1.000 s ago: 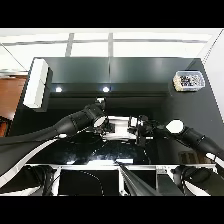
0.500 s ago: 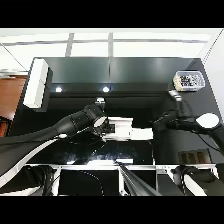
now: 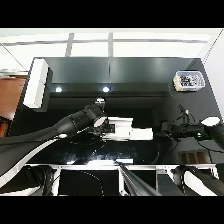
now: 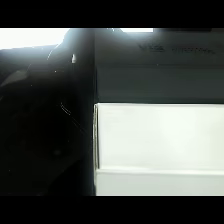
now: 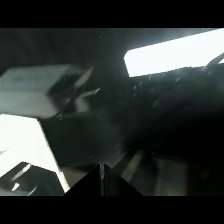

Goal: Fold the box and place the chain.

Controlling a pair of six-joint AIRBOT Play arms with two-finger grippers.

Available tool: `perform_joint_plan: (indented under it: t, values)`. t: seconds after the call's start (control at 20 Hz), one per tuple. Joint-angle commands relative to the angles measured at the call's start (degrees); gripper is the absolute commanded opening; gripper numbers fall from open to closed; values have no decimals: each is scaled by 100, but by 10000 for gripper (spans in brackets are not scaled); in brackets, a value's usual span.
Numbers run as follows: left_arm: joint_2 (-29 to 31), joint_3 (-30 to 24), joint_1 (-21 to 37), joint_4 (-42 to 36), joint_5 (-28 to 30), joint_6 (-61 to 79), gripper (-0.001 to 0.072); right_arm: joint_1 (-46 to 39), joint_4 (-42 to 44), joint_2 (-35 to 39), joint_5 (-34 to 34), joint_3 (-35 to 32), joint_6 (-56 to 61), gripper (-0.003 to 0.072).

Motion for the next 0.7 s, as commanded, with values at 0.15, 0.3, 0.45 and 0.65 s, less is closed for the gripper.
perform_joint_plan:
  t: [0.15, 0.3, 0.45, 0.65]
  values:
    - [-4, -2, 2, 4, 2, -2, 29, 984, 1016, -763, -216, -13, -671, 42]
    - [-4, -2, 2, 2, 13, -2, 29, 1484, 1910, -761, -378, 2, -1196, 42]
    - [-4, -2, 2, 2, 11, -2, 29, 1679, 2288, -761, 2, 184, -1709, 315]
    - [-4, -2, 2, 2, 13, -2, 28, 1707, 2280, -761, 470, 431, -1845, 674]
